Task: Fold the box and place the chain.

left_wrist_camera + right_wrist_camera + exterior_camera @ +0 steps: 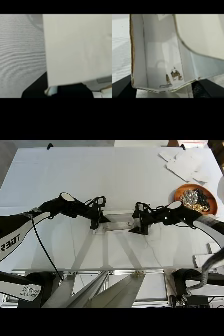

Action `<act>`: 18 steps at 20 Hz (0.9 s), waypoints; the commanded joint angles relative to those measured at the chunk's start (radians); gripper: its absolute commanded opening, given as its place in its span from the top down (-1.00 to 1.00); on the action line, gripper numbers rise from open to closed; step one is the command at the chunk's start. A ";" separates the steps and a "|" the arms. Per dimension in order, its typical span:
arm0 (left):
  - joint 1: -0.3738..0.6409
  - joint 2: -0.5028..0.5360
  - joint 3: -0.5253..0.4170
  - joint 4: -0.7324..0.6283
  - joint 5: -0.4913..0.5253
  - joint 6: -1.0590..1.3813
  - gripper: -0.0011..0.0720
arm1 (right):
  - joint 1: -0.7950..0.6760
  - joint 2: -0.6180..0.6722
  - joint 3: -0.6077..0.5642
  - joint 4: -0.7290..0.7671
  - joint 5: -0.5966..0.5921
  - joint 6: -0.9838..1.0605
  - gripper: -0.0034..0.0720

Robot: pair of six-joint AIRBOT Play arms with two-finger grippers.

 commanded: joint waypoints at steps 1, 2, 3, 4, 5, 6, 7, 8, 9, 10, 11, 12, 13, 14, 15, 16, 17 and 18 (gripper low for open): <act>0.000 0.000 0.000 0.000 0.002 0.000 0.94 | 0.001 -0.019 0.001 0.037 0.005 -0.039 -0.94; 0.000 0.000 0.000 0.000 0.002 0.000 0.94 | 0.005 -0.028 0.001 0.059 0.002 -0.051 -0.94; 0.000 0.000 0.000 0.000 0.002 0.000 0.94 | 0.012 -0.035 0.002 0.066 0.004 -0.064 -0.94; 0.000 0.000 0.000 0.000 0.002 0.000 0.94 | 0.018 -0.035 0.003 0.060 0.002 -0.064 -0.94; 0.000 0.000 0.000 0.000 0.002 0.000 0.94 | 0.020 -0.035 0.003 0.059 0.003 -0.064 -0.94; 0.000 0.000 0.000 0.000 0.002 0.000 0.94 | 0.021 -0.035 0.003 0.059 0.002 -0.065 -0.94; 0.000 0.000 0.000 0.000 0.002 0.000 0.94 | 0.021 -0.035 0.003 0.059 0.003 -0.065 -0.94; 0.000 0.000 0.000 0.000 0.002 0.000 0.94 | 0.021 -0.035 0.003 0.059 0.002 -0.065 -0.94; 0.000 0.000 0.000 0.000 0.002 0.000 0.94 | 0.021 -0.035 0.003 0.058 0.002 -0.065 -0.94; 0.000 0.000 0.000 0.000 0.002 0.000 0.94 | 0.021 -0.035 0.003 0.056 0.002 -0.065 -0.94; 0.000 0.000 0.000 0.000 0.002 0.000 0.94 | 0.021 -0.035 0.003 0.055 0.002 -0.064 -0.94; 0.000 0.000 0.000 0.000 0.002 0.000 0.94 | 0.021 -0.035 0.003 0.055 0.002 -0.064 -0.94; 0.000 0.000 0.000 0.000 0.002 0.000 0.94 | 0.021 -0.035 0.003 0.055 0.002 -0.064 -0.94; 0.000 0.000 0.000 0.000 0.002 0.000 0.94 | 0.021 -0.035 0.003 0.055 0.004 -0.064 -0.94; 0.000 0.000 0.000 0.000 0.002 0.000 0.94 | 0.021 -0.035 0.003 0.056 0.006 -0.064 -0.94; 0.000 0.000 0.000 0.000 0.002 0.000 0.94 | 0.021 -0.035 0.003 0.055 0.006 -0.064 -0.94; 0.000 0.000 0.000 0.000 0.002 0.000 0.94 | 0.021 -0.035 0.003 0.055 0.006 -0.064 -0.94; 0.000 0.000 0.000 0.000 0.002 0.000 0.94 | 0.021 -0.035 0.003 0.055 0.005 -0.064 -0.94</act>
